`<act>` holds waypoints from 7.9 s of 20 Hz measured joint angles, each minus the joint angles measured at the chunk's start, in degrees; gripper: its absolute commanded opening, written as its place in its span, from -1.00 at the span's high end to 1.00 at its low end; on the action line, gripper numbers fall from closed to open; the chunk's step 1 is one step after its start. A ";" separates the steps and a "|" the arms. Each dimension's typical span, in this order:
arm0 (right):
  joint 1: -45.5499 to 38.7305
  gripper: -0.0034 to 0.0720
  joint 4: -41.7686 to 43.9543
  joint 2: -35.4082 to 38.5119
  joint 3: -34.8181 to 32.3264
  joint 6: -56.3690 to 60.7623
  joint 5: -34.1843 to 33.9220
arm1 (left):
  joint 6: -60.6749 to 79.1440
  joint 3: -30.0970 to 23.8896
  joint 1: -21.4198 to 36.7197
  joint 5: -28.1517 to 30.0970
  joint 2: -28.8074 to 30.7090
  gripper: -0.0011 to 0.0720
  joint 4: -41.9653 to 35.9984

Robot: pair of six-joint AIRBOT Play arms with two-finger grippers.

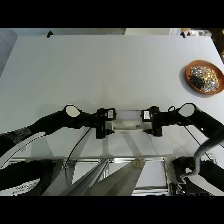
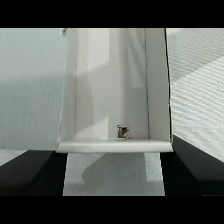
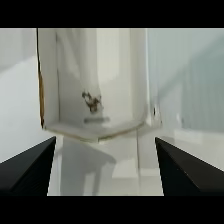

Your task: Fold the box and place the chain.

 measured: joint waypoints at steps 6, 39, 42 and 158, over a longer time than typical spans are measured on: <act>-0.02 -0.11 -7.39 9.84 0.00 14.14 1.55 | 0.00 0.00 0.00 -0.02 0.00 0.12 0.00; 11.02 0.84 -2.10 -3.52 18.27 46.31 -3.32 | -0.02 0.00 -0.02 -0.13 0.00 0.12 -0.02; 11.02 0.84 -7.41 -1.33 24.24 46.80 5.99 | -0.02 0.00 -0.02 -0.11 0.00 0.12 -0.02; -10.91 -0.26 10.05 -8.31 6.75 59.23 20.79 | -0.02 0.00 -0.02 -0.44 -0.02 0.12 -0.02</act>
